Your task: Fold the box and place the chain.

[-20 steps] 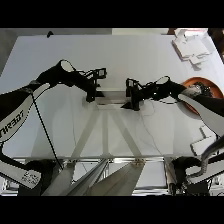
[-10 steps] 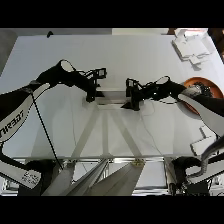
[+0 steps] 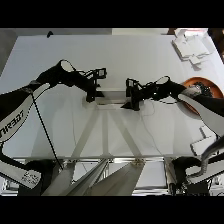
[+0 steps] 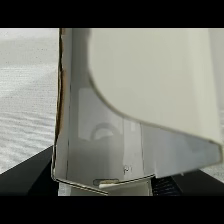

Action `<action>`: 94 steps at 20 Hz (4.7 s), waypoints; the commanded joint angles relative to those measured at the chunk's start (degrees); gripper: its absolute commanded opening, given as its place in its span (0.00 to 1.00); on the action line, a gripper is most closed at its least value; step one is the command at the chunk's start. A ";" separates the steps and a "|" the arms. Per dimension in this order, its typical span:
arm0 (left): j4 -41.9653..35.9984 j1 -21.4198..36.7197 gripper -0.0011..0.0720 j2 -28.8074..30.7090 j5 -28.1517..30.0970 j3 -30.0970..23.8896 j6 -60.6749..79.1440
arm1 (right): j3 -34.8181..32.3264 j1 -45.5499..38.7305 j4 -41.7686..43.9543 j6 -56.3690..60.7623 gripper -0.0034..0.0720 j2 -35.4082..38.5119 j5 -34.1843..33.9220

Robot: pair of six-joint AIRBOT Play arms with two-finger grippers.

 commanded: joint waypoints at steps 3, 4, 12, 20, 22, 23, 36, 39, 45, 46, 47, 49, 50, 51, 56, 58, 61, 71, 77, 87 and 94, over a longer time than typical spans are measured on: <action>0.00 0.11 0.18 0.00 -0.17 0.00 0.02 | 0.04 0.07 0.02 0.02 0.61 -0.02 0.00; 0.00 0.20 0.28 0.04 -0.15 0.00 0.02 | 0.04 0.07 0.02 0.02 0.61 -0.02 0.00; -1.22 5.31 0.32 2.97 -2.89 -0.02 -1.01 | 0.04 0.07 0.02 0.02 0.61 -0.02 0.00; -0.85 13.14 0.02 8.13 -21.44 -0.02 -2.56 | 0.04 0.07 0.02 0.02 0.61 -0.02 0.00; -3.69 12.00 0.02 8.11 -25.49 -1.51 -3.02 | 0.04 0.07 0.02 0.02 0.61 -0.02 0.00; -6.34 10.95 0.02 8.09 -25.14 -3.15 -2.97 | 0.04 0.07 0.02 0.02 0.61 -0.02 0.00; -21.99 3.15 0.02 7.69 16.09 -7.65 -8.00 | 0.04 0.07 0.02 0.02 0.61 -0.02 0.00; -19.41 3.15 0.02 5.73 18.05 -7.67 -8.98 | 0.04 0.07 0.02 0.02 0.61 -0.02 0.00; -17.16 4.74 0.02 3.93 10.05 -7.65 -9.20 | 0.04 0.07 0.00 0.02 0.61 -0.02 0.00; -17.11 5.38 0.02 4.96 9.42 -7.65 -9.16 | 0.04 0.07 0.02 0.02 0.61 -0.02 0.00; -17.16 6.01 0.02 6.16 9.11 -7.65 -8.90 | 0.04 0.07 0.02 0.02 0.61 -0.02 0.00; -17.11 7.23 0.03 9.25 8.70 -7.65 -8.74 | 0.04 0.07 0.02 0.02 0.61 -0.02 0.00; -17.07 7.80 0.03 10.95 8.07 -7.65 -8.66 | 0.04 0.07 0.02 0.02 0.61 -0.02 0.00; -17.05 8.35 0.03 12.55 7.02 -7.65 -8.31 | 0.04 0.07 0.02 0.02 0.61 -0.02 0.00; -8.17 11.26 0.17 18.05 0.35 -7.65 -7.26 | 0.04 0.07 0.02 0.02 0.61 -0.02 0.00; 2.21 11.08 0.56 18.25 -0.33 -8.04 -7.30 | 0.04 0.07 0.02 0.02 0.61 -0.02 0.00; 6.01 10.67 0.67 18.18 -0.11 -11.56 -7.04 | 0.04 0.07 0.02 0.02 0.61 -0.02 0.00; -3.41 7.87 0.75 18.08 6.62 -24.15 19.12 | 0.04 0.07 0.02 0.02 0.61 -0.02 0.00; -4.35 6.34 0.74 15.32 9.70 -24.20 19.56 | 0.04 0.07 0.02 0.02 0.61 -0.02 0.00; -6.21 4.02 0.70 14.23 10.80 -24.17 19.80 | 0.04 0.07 0.02 0.02 0.61 -0.02 0.00; -8.41 4.02 0.55 14.23 15.74 -24.17 23.41 | 0.04 0.07 0.02 0.02 0.61 -0.02 0.00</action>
